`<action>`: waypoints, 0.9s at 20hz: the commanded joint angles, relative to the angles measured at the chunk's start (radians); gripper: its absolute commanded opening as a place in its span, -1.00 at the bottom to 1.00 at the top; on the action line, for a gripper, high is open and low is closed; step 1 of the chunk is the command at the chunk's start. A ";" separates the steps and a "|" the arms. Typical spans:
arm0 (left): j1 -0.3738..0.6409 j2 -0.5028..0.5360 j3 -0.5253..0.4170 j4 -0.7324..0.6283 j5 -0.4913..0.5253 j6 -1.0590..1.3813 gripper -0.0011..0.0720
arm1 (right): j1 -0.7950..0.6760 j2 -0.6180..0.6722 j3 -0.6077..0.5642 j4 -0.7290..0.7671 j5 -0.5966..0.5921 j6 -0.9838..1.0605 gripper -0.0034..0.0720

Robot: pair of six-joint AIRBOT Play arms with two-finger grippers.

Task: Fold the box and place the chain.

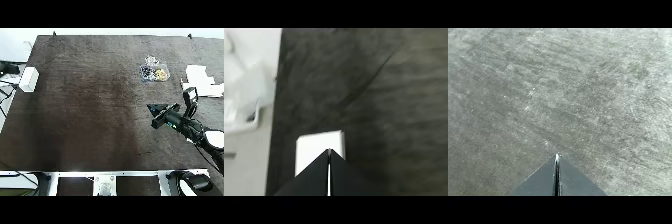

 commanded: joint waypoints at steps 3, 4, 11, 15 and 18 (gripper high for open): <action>-0.001 0.281 -0.098 -0.203 -0.323 0.122 -0.93 | 0.001 0.007 0.001 0.000 -0.088 0.000 -0.88; -0.001 0.357 -0.174 -0.298 -0.315 0.202 -0.93 | 0.001 0.013 0.001 0.000 -0.094 0.000 -0.89; -0.091 0.802 -0.771 -0.793 -0.132 0.711 -0.93 | 0.001 0.109 -0.007 -0.005 -0.177 0.000 -0.89; -0.263 0.910 -0.967 -0.845 -0.033 0.760 -0.93 | 0.001 0.156 -0.020 -0.030 -0.179 0.000 -0.89; -0.378 0.963 -1.049 -0.848 0.044 0.786 -0.93 | 0.001 0.185 -0.055 -0.039 -0.179 0.000 -0.89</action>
